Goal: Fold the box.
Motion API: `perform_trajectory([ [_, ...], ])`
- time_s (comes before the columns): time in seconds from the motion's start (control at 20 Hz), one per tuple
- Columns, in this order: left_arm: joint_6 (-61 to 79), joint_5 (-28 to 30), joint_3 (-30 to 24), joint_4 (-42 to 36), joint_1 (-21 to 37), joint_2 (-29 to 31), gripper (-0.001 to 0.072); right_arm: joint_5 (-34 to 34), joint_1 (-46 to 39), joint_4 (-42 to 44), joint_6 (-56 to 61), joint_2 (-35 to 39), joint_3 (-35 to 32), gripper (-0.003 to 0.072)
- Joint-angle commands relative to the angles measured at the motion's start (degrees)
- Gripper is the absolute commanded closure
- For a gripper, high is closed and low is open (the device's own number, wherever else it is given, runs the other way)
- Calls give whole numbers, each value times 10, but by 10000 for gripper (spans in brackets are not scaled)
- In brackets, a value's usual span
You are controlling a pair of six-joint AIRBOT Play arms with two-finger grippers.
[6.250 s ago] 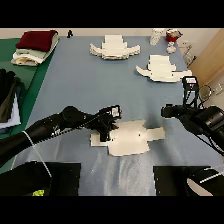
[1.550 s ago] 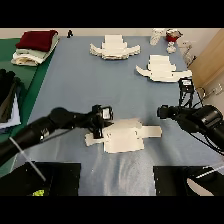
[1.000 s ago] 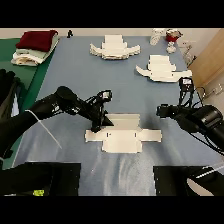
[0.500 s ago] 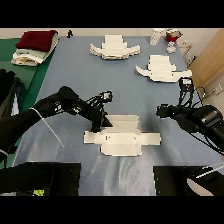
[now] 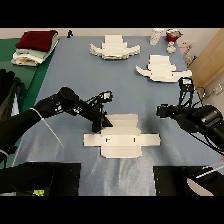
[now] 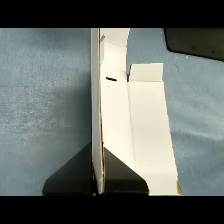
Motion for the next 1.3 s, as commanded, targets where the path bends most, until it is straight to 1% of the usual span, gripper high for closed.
perform_trajectory([
  [0.0, -2, 68, 1, -4, 0, 8, 695, 0, 0, 0, 0, 0, 0, 237],
  [0.1, -2, 99, 1, -4, 0, 23, 695, 0, 0, 0, 0, 0, 0, 237],
  [0.35, -1, 94, -3, 1, -9, 63, 697, 0, 0, 0, 0, 0, 0, 237],
  [0.45, 5, 114, -17, 1, -29, 68, 698, 0, 0, 0, 0, 0, 0, 237],
  [0.55, 11, 163, -40, 1, -60, 81, 699, 0, 0, 0, 0, 0, 0, 237],
  [0.7, 22, 275, -88, 0, -105, 118, 698, 0, 0, 0, 0, 0, 0, 237],
  [0.75, 22, 300, -101, 0, -114, 127, 697, 0, 0, 0, 0, 0, 0, 237],
  [0.8, 22, 310, -111, 0, -118, 130, 697, 0, 0, 0, 0, 0, 0, 237],
  [0.95, 22, 312, -127, -1, -124, 127, 696, 0, 0, 0, 0, 0, 0, 237],
  [1.1, 22, 310, -127, -2, -124, 127, 695, 0, 0, 0, 0, 0, 0, 237],
  [1.25, 21, 287, -127, -2, -124, 128, 695, 0, 0, 3, 0, 0, 0, 237],
])
